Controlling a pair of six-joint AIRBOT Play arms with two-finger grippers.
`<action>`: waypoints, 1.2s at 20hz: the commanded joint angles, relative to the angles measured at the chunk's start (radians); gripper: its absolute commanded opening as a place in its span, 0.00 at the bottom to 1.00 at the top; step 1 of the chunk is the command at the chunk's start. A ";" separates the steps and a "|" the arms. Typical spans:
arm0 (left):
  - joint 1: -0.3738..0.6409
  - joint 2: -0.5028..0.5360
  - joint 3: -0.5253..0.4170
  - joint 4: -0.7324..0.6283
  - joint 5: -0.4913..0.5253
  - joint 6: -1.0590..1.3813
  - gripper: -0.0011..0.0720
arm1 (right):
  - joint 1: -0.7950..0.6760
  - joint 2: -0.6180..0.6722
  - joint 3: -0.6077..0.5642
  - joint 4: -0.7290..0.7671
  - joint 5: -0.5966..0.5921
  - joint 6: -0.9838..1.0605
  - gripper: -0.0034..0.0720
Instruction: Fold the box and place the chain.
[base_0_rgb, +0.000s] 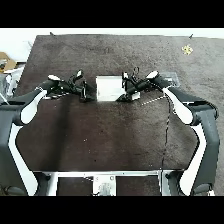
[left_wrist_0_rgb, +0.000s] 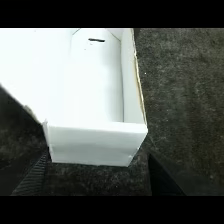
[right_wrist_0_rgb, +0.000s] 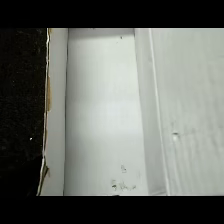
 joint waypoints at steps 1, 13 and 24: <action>-0.016 0.000 0.001 -0.001 0.016 0.005 1.00 | 0.001 -0.001 0.000 0.000 0.000 0.000 0.64; -0.019 0.000 0.001 -0.027 0.048 0.090 1.00 | 0.001 -0.001 0.000 0.000 0.000 0.000 0.64; -0.068 -0.030 0.000 -0.075 0.108 0.078 1.00 | 0.001 -0.001 0.000 0.000 0.000 0.000 0.64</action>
